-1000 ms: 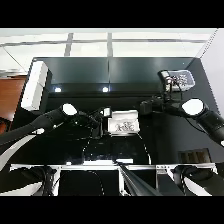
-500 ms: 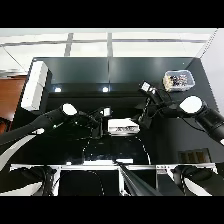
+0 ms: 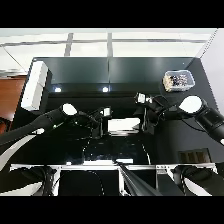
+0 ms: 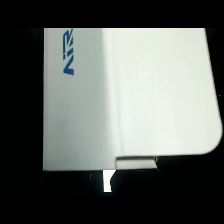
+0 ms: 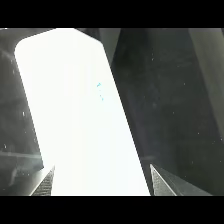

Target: Fold the box and place the chain.

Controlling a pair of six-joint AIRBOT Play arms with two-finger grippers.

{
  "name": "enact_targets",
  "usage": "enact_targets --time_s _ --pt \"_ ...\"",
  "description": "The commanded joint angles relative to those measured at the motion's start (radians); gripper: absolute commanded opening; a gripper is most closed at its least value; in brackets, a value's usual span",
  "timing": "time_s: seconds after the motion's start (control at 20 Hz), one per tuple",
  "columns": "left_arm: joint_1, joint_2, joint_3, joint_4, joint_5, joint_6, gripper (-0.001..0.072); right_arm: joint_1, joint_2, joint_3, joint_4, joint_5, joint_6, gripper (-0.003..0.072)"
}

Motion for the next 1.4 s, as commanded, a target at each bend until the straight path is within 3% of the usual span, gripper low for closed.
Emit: enact_targets --time_s 0.0,0.65,0.7,0.75,0.9,1.0,1.2,1.25,1.3,1.35 --pt "-0.001 -0.001 0.000 0.000 0.000 0.000 0.0360 0.019 -0.005 0.000 -0.044 -0.030 -0.050 0.0697" --pt "-0.001 -0.001 0.000 0.000 0.000 0.000 0.0360 0.055 -0.040 -0.016 -0.044 -0.063 -0.060 0.0697" --pt "-0.001 -0.001 0.000 0.000 0.000 0.000 0.0360 0.055 -0.040 -0.016 -0.044 -0.066 -0.060 0.0675" --pt "-0.001 -0.001 0.000 0.000 0.000 0.000 0.0360 0.055 -0.040 -0.016 -0.044 -0.066 -0.059 0.0587" --pt "-0.001 -0.001 0.000 0.000 0.000 0.000 0.0360 0.055 -0.054 -0.016 -0.044 -0.066 -0.057 0.0569" --pt "-0.001 -0.001 0.000 0.000 0.000 0.000 0.0360 0.055 -0.057 -0.016 -0.044 -0.065 -0.056 0.0429" --pt "-0.001 -0.001 0.000 0.000 0.000 0.000 0.0360 0.055 -0.057 -0.016 -0.044 -0.065 -0.056 0.0393" --pt "-0.001 -0.001 0.000 0.000 0.000 0.000 0.0360 0.055 -0.057 -0.016 -0.044 -0.062 -0.056 0.0261" --pt "-0.001 -0.001 0.000 0.000 0.000 0.000 0.0359 0.055 -0.057 -0.016 -0.044 -0.060 -0.056 0.0188" --pt "-0.001 -0.001 0.000 0.000 0.000 0.000 0.0360 0.055 -0.057 -0.016 -0.044 -0.058 -0.056 0.0186"
